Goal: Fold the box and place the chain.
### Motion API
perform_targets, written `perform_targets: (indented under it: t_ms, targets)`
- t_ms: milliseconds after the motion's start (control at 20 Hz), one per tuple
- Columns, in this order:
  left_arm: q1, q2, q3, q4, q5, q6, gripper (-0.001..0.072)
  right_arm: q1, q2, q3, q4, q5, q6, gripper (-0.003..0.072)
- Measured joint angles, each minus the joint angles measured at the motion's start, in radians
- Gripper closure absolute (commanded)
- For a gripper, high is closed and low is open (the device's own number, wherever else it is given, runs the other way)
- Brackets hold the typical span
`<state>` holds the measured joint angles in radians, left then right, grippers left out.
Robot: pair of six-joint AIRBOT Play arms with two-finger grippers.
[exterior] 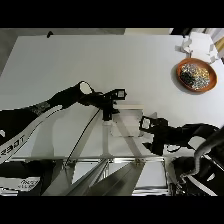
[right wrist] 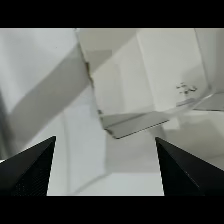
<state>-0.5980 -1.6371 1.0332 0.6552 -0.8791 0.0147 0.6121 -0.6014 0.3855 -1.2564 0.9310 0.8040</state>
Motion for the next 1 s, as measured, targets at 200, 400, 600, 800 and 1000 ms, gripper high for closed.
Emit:
perform_targets:
  t_ms: [200, 400, 600, 800, 1000]
  targets:
    - [0.0, 0.0, 0.0, 0.0, 0.0, 0.0, 0.0698, 0.013, -0.005, -0.098, -0.099, -0.155, -0.062, -0.0008]
    - [0.0, 0.0, 0.0, 0.0, 0.0, 0.0, 0.0698, 0.053, -0.007, -0.173, -0.138, -0.263, -0.117, -0.0007]
    - [0.0, 0.0, 0.0, 0.0, 0.0, 0.0, 0.0698, 0.116, -0.031, -0.198, -0.151, -0.339, -0.143, -0.0005]
    - [0.0, 0.0, 0.0, 0.0, 0.0, 0.0, 0.0698, 0.142, -0.089, -0.205, -0.155, -0.439, -0.146, -0.0004]
    - [0.0, 0.0, 0.0, 0.0, 0.0, 0.0, 0.0698, 0.148, -0.111, -0.194, -0.158, -0.488, -0.147, 0.0002]
